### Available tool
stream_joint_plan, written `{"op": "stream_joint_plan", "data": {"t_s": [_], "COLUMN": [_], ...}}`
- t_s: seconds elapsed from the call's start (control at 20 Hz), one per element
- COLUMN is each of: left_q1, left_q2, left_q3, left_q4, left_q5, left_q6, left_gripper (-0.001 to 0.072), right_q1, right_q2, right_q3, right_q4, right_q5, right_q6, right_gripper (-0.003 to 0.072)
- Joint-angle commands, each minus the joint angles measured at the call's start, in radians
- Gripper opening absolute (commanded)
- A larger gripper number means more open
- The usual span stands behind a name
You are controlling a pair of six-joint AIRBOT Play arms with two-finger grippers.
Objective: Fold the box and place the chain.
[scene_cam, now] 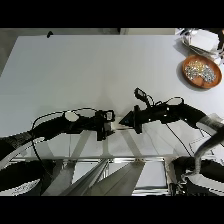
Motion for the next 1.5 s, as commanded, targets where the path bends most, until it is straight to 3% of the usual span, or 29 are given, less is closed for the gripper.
{"op": "stream_joint_plan", "data": {"t_s": [0.0, 0.95, 1.25, 1.45], "left_q1": [0.0, 0.0, 0.0, 0.0], "left_q2": [0.0, 0.0, 0.0, 0.0], "left_q3": [0.0, 0.0, 0.0, 0.0], "left_q4": [0.0, 0.0, 0.0, 0.0], "left_q5": [0.0, 0.001, 0.0, 0.0], "left_q6": [0.0, 0.0, 0.0, 0.0], "left_gripper": [0.0252, 0.0252, 0.0252, 0.0252], "right_q1": [0.001, 0.033, 0.032, 0.024], "right_q2": [-0.017, -0.082, 0.123, 0.274], "right_q3": [-0.002, -0.003, 0.0, 0.08], "right_q4": [-0.033, -0.125, -0.111, -0.282], "right_q5": [-0.003, -0.049, -0.051, -0.047], "right_q6": [0.0, 0.024, 0.06, 0.362], "right_gripper": [0.0013, 0.0013, 0.0013, 0.0013]}}
